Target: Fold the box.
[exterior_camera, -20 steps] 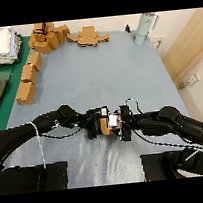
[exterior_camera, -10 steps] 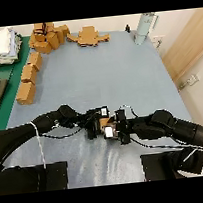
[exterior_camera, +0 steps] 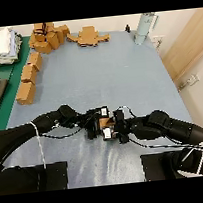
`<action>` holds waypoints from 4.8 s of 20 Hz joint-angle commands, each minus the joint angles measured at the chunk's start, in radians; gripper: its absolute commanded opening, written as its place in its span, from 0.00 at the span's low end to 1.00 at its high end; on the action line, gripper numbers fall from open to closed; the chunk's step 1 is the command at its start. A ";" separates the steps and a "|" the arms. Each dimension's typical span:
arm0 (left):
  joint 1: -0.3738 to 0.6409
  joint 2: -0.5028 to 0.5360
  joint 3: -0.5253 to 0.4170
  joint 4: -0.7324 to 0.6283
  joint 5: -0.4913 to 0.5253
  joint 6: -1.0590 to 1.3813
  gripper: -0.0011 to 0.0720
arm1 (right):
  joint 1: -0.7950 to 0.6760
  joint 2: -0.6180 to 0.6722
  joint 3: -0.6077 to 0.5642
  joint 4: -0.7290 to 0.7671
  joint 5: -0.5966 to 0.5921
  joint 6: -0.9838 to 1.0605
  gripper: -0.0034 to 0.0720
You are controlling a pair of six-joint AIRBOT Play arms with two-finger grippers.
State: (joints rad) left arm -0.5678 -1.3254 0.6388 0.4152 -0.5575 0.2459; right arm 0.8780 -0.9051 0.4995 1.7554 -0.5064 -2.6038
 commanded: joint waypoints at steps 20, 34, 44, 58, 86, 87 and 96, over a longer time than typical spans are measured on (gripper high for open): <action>0.000 0.000 0.000 0.000 0.000 0.000 0.42 | 0.003 0.034 0.000 0.006 -0.026 0.004 0.57; 0.000 0.000 0.000 0.000 0.000 0.000 0.42 | 0.003 0.026 0.000 -0.059 -0.031 0.021 0.40; 0.000 0.000 0.000 0.000 0.000 0.000 0.42 | 0.034 0.086 0.000 -0.164 -0.039 0.128 0.40; 0.000 0.000 0.000 0.000 0.000 0.000 0.42 | 0.029 0.157 0.000 -0.279 0.005 0.137 0.40; 0.000 0.000 0.000 0.000 0.000 0.000 0.42 | 0.028 0.107 -0.006 -0.071 -0.116 0.142 0.19; 0.000 0.000 0.000 0.000 0.000 0.000 0.42 | 0.028 0.109 -0.006 -0.071 -0.114 0.142 0.19; 0.000 0.000 0.000 0.000 0.000 0.000 0.42 | 0.013 0.170 0.001 -0.282 -0.097 0.251 0.05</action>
State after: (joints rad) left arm -0.5678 -1.3254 0.6388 0.4156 -0.5571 0.2462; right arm 0.8959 -0.7444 0.4992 1.5562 -0.6003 -2.4081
